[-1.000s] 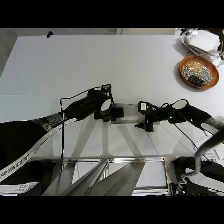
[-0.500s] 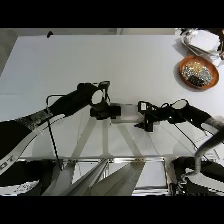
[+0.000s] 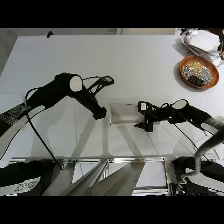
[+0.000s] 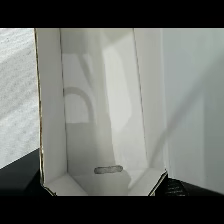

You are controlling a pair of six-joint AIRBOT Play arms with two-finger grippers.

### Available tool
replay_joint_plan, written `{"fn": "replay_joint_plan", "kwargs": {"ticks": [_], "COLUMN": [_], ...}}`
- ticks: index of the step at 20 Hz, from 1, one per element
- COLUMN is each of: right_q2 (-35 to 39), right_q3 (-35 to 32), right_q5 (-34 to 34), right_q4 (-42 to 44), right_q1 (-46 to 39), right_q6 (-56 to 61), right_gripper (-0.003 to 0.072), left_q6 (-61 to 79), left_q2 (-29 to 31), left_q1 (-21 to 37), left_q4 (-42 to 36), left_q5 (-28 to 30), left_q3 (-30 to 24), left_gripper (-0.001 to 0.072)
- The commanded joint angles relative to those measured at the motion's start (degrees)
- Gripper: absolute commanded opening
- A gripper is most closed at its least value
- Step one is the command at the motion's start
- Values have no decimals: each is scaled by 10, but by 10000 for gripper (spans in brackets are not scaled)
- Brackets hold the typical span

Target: Fold the box and place the chain.

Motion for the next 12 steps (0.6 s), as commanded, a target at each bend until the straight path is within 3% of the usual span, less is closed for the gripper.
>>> {"fn": "replay_joint_plan", "kwargs": {"ticks": [1, 4, 12], "right_q2": [0, 0, 0], "right_q3": [0, 0, 0], "right_q5": [0, 0, 0], "right_q4": [0, 0, 0], "right_q1": [0, 0, 0], "right_q6": [0, 0, 0], "right_gripper": [297, 297, 297], "left_q6": [524, 609, 626], "left_q2": [0, -27, -69], "left_q1": [36, 34, 20], "left_q4": [-127, -177, -204], "left_q5": [22, 69, 98], "left_q3": [-39, -48, -49], "left_gripper": [704, 707, 709]}}
